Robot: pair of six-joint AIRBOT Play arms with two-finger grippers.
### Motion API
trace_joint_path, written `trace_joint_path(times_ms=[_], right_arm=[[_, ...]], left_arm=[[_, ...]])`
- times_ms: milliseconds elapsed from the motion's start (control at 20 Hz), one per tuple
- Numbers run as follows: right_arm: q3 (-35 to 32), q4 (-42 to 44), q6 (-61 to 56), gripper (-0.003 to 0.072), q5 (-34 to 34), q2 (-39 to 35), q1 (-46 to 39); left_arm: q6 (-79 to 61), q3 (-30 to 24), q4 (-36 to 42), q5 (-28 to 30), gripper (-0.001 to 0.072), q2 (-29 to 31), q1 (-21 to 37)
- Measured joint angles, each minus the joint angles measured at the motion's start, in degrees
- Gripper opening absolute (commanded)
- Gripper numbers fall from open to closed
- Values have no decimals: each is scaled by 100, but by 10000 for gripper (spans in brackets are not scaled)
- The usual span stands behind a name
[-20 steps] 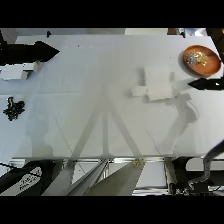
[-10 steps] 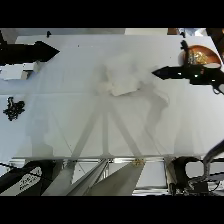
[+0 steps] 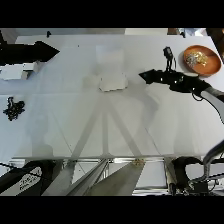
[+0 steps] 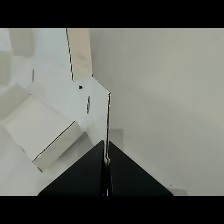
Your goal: Fold the box and place the chain.
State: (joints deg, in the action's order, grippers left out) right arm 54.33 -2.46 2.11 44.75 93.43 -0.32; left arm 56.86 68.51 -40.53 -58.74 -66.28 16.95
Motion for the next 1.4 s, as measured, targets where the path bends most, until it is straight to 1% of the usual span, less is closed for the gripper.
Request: trace_joint_path(times_ms=[150,350,1400], right_arm=[[-310,105,367,13,-396,7,26],[-452,221,621,13,-590,13,35],[-501,280,723,14,-647,13,37]], left_arm=[[0,0,0,0,701,0,0],[0,0,-2,0,701,0,0],[2,0,0,33,700,0,0]])
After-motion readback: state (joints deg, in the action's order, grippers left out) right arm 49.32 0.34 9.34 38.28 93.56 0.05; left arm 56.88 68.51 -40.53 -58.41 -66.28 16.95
